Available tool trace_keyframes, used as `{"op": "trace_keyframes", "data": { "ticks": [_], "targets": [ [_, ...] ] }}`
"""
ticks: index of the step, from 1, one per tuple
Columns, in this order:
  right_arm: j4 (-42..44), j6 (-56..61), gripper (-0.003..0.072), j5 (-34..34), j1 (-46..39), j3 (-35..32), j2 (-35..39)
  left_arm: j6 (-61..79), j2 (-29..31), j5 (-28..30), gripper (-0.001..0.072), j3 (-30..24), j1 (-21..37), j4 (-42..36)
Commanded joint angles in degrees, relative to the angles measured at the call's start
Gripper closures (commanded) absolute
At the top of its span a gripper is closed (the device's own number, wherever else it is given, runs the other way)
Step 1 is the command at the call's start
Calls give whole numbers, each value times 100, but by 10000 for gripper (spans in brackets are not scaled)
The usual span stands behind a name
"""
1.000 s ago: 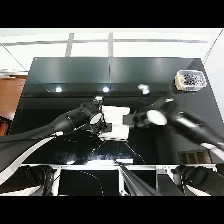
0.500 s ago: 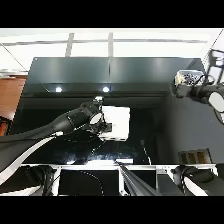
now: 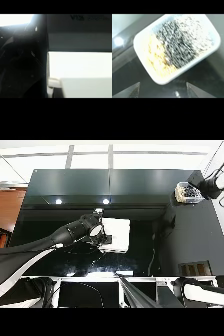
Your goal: Fold the box and place the chain.
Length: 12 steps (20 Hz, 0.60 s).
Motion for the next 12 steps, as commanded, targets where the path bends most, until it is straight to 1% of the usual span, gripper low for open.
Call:
{"op": "trace_keyframes", "data": {
  "ticks": [1, 2, 3, 4, 5, 6, 8, 12],
  "targets": [
    [1064, 131, -20, 1054, -273, 1401, -1237, 0, -4, -2, 680, 2, 0, 2],
    [1499, 516, -20, 1405, -369, 1751, -1491, 2, -4, -2, 680, 2, 0, 2],
    [1845, 717, -19, 1541, -439, 1967, -1661, 2, -4, -2, 680, 2, 0, 2],
    [1996, 785, -19, 1539, -461, 2098, -1779, 0, -4, -2, 680, 2, 0, 2],
    [1902, 892, -18, 1504, -468, 2149, -1851, 2, -4, -2, 680, 2, 0, 2],
    [1779, 1086, 29, 1475, -476, 2151, -1902, 0, -4, -2, 680, 2, 0, 2],
    [1738, 1279, 32, 1447, -483, 2151, -2011, 2, -4, -2, 680, 2, 0, 2],
    [1753, 1298, 38, 1314, -503, 2151, -2179, 2, -4, -2, 680, 2, 0, 2]
  ]
}}
